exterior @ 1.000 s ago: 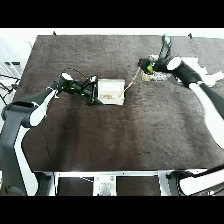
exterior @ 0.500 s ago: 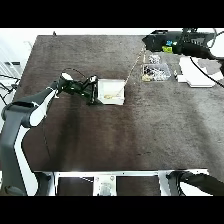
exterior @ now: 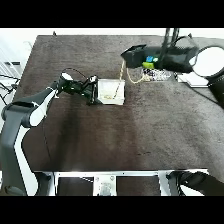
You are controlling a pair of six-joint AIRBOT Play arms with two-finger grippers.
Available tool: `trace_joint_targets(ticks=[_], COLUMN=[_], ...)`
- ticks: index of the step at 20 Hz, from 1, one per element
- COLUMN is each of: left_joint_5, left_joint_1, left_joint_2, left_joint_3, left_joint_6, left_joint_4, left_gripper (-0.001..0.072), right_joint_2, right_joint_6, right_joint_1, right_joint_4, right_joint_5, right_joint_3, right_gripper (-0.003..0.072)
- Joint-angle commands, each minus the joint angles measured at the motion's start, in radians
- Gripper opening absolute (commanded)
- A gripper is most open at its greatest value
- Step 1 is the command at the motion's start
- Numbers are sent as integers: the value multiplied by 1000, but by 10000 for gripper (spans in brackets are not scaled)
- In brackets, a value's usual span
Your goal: Fold the box and place the chain.
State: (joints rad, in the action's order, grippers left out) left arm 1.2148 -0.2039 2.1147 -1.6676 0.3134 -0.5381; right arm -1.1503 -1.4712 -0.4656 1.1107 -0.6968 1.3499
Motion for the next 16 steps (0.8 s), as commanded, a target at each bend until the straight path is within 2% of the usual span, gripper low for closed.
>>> trace_joint_targets(ticks=[1,5,8,13,16], left_joint_5=[0,0,0,0,0], left_joint_1=[0,0,0,0,0], left_joint_2=[0,0,0,0,0], left_joint_3=[0,0,0,0,0], left_joint_6=[0,0,0,0,0], left_joint_4=[0,0,0,0,0], left_gripper=[423,423,423,423,423], right_joint_2=[-3,-14,-68,-255,-386], right_joint_6=[-74,-107,-124,-126,-126], right_joint_1=[-40,-41,-56,-80,-82], right_joint_4=[1,-3,-3,-3,-10], right_joint_5=[130,188,227,354,375], right_joint_3=[-92,-151,-164,-165,-165], right_gripper=[10,10,10,10,10])
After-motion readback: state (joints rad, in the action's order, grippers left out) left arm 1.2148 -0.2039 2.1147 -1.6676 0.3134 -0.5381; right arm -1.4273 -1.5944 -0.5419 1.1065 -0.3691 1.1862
